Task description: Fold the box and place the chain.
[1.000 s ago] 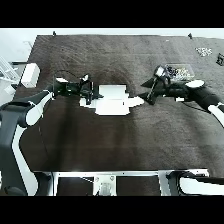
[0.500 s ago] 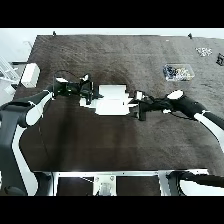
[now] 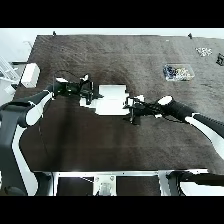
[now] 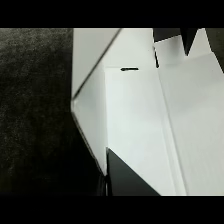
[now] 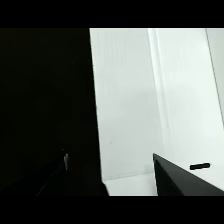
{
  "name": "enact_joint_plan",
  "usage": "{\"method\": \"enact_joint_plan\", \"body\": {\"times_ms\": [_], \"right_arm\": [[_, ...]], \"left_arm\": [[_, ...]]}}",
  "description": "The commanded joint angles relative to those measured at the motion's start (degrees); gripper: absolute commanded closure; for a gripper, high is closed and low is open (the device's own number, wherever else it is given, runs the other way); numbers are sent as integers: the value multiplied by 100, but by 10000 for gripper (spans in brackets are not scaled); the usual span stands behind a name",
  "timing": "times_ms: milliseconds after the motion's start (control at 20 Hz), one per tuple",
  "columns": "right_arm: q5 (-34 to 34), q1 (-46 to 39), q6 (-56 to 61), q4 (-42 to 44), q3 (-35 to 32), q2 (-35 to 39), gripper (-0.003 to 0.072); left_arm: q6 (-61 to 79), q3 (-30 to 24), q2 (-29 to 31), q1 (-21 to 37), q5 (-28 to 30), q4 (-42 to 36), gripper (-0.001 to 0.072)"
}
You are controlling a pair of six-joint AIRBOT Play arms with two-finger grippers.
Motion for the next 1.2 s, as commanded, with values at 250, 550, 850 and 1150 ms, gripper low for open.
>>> {"method": "enact_joint_plan", "body": {"times_ms": [250,550,850,1150], "right_arm": [[-960,28,-385,590,26,-105,65],[-931,-90,-42,710,341,66,66],[-817,-254,-59,533,680,11,66],[730,-721,-59,350,1523,-616,65]], "left_arm": [[2,4,4,2,-11,-4,688],[2,4,4,4,-17,0,688],[2,4,4,4,-17,2,688],[0,4,4,4,-17,4,688]]}}
